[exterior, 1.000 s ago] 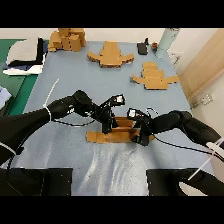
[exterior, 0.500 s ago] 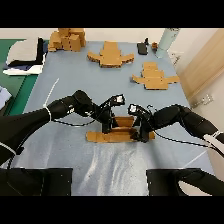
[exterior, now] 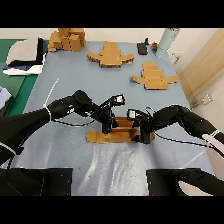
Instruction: Fold the box.
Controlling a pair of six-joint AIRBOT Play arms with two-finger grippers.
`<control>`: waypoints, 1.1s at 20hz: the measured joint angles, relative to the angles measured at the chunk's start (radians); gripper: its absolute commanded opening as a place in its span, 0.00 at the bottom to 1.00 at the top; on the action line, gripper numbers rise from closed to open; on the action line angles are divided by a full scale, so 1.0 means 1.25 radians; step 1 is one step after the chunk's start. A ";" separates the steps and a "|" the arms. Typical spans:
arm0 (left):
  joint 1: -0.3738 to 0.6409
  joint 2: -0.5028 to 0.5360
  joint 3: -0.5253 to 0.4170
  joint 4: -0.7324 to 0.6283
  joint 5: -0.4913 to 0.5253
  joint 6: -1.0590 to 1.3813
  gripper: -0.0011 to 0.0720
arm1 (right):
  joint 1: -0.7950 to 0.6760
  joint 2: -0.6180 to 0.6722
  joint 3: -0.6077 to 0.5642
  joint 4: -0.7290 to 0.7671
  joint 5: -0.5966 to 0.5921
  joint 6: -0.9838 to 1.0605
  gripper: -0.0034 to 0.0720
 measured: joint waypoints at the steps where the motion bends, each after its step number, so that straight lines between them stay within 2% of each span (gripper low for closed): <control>1: 0.000 0.000 0.000 0.000 0.000 0.000 0.03 | 0.000 -0.002 -0.002 0.001 0.000 -0.012 1.00; 22: 0.000 0.000 0.000 0.000 0.000 0.000 0.03 | 0.035 -0.060 -0.011 0.002 0.038 -0.052 1.00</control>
